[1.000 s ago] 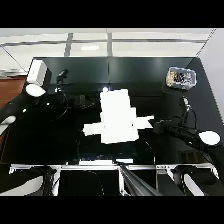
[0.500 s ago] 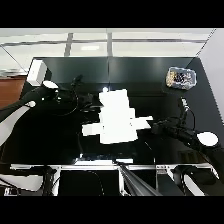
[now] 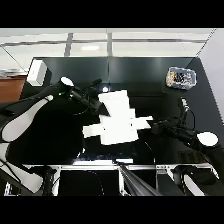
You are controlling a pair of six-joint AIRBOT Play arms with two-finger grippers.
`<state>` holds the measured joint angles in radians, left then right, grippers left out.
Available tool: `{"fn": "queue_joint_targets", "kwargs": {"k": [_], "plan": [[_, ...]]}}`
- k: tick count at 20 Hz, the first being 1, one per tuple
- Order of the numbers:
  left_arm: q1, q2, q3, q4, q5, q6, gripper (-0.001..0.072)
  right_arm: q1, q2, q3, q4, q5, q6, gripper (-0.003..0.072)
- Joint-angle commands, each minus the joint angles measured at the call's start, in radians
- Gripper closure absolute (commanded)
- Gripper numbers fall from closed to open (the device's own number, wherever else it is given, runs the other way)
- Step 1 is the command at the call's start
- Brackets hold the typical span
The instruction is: Fold the box and place the chain.
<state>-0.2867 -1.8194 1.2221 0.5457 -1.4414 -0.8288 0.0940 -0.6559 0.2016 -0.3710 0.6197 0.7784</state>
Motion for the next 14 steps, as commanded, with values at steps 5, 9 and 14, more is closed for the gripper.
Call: {"fn": "queue_joint_targets", "kwargs": {"k": [5,9,14], "plan": [[-0.023,-0.041,0.070,0.101,-0.113,0.100,0.0618,0.000,0.001,0.000,-0.027,0.005,0.001,0.0672],[-0.002,-0.040,0.070,0.099,-0.169,0.102,0.0681,-0.001,0.001,0.018,-0.072,0.006,0.001,-0.0009],[0.018,0.043,0.062,0.101,-0.183,0.085,0.0685,-0.001,0.001,0.270,-0.500,0.194,0.027,-0.0007]]}}
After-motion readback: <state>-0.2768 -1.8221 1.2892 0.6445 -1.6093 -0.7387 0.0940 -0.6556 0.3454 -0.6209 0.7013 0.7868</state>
